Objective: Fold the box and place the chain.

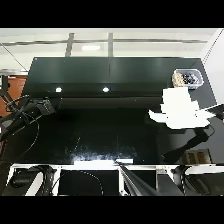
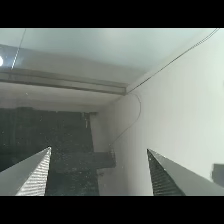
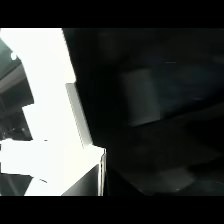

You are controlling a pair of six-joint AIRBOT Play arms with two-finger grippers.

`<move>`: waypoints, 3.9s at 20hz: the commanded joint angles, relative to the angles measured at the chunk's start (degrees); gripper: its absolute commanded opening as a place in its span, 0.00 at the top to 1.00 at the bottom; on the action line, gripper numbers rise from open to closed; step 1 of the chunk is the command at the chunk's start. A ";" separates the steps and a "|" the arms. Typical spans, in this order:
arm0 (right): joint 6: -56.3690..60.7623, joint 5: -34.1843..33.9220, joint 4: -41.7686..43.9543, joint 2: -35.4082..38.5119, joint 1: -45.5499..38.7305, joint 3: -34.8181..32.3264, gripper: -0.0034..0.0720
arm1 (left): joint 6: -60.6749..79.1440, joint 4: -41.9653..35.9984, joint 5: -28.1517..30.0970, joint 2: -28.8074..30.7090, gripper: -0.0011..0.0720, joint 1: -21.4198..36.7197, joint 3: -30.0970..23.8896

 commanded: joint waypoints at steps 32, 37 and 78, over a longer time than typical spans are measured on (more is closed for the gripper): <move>3.63 -50.90 20.90 52.57 76.65 -53.33 0.90 | 22.99 -24.81 -31.10 -37.88 0.01 -3.96 -1.51; 4.00 -50.88 20.90 52.57 76.63 -53.33 0.90 | 35.82 -35.56 -32.81 -47.39 0.01 -9.29 -1.44; 5.05 -51.04 20.85 52.57 76.63 -53.33 0.90 | 53.62 -28.13 -35.50 -52.24 0.31 -16.22 1.92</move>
